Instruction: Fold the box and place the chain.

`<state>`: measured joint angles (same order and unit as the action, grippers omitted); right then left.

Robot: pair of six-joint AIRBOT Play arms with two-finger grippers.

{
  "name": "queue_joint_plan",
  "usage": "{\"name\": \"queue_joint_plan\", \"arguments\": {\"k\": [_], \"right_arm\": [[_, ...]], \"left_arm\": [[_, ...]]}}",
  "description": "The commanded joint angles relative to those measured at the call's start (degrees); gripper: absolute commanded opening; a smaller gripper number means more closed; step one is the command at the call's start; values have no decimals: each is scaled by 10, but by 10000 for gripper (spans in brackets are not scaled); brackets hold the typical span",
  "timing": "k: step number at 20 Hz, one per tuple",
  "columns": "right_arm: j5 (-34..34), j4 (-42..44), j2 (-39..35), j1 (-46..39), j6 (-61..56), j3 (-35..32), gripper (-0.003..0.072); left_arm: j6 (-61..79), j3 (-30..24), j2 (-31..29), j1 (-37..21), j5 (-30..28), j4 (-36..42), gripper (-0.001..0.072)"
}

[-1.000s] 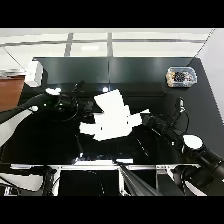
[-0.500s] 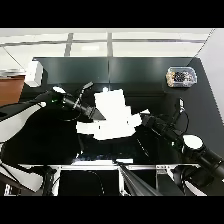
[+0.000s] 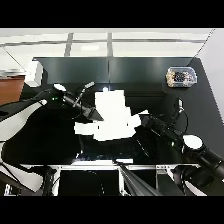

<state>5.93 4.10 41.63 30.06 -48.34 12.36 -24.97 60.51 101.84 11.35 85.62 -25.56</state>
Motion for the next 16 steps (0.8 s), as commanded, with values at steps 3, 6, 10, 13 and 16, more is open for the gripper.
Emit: {"name": "queue_joint_plan", "arguments": {"k": [3, 6, 10, 13, 16], "right_arm": [[4, -1, 0, 0, 0, 0, 12], [5, -1, 0, 0, 0, 0, 12], [10, -18, 0, 0, 0, 0, 12], [9, -18, 0, 0, 0, 0, 12], [9, -18, 0, 0, 0, 0, 12]], "left_arm": [[-10, 8, 1, 4, -6, -3, 199], [-12, 17, 1, 4, -5, -3, 198], [-12, 19, 1, 4, 0, -14, 186], [-13, 19, 1, 4, 3, -24, 153], [-12, 19, 1, 3, 11, -25, 86]]}}
